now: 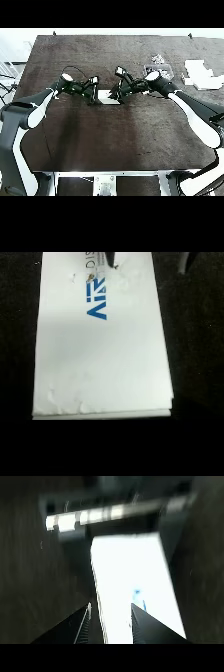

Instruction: Fold the box and place the chain.

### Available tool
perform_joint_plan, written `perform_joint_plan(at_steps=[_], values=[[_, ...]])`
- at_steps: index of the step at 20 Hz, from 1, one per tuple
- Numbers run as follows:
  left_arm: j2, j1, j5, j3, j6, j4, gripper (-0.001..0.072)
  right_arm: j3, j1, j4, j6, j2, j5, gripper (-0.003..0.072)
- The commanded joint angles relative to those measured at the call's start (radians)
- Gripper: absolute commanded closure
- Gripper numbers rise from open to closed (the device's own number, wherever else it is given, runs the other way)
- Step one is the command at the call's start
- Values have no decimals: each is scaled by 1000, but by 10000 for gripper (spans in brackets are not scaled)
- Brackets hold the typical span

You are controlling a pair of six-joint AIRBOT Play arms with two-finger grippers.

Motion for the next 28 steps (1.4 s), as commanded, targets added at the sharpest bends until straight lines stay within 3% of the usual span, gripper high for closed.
perform_joint_plan(at_steps=[1,3,5,9,13,20,23,28], values=[[0,1,0,1,0,0,349,1,-19,76,-27,1,20,370],[0,1,0,1,0,0,349,1,-23,76,-27,1,24,381],[0,1,0,1,0,0,349,1,-23,76,-27,-8,23,532],[0,1,0,1,0,0,349,1,-23,76,38,-61,23,642],[0,1,0,1,0,0,349,0,-23,72,87,-106,33,678],[0,1,0,1,0,0,349,4,-23,86,74,-88,33,677],[0,1,0,1,0,0,349,4,-15,185,22,3,32,678],[0,1,0,1,0,0,349,-23,-14,192,76,217,32,679]])
